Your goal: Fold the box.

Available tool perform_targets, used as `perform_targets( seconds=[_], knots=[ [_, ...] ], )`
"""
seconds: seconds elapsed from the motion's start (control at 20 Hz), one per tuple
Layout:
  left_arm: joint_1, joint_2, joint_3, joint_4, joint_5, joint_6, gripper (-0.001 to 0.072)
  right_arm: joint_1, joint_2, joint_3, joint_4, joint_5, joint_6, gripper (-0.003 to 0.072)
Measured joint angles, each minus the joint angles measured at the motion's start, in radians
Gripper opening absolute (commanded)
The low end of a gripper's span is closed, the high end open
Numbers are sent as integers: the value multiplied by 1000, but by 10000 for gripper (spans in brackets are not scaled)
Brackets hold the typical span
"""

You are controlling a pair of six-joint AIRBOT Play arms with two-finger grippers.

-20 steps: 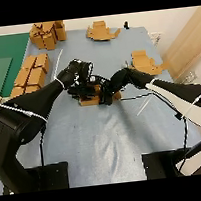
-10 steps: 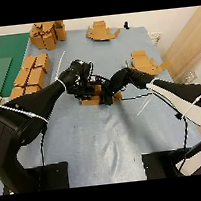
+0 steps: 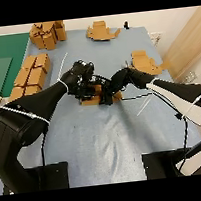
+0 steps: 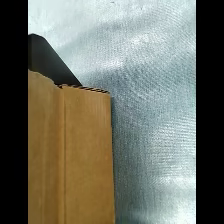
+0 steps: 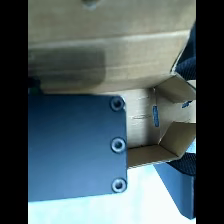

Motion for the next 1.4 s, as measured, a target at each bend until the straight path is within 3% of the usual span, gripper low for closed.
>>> perform_targets(
  seconds=[0.6, 1.4],
  knots=[
    [-37, 1, 0, 180, -26, -72, 19, 1, 0, 0, -1, 2, -4, 519],
    [-39, -1, 0, 134, 4, -30, 19, 4, 0, 0, 5, 1, 3, 519]
  ],
)
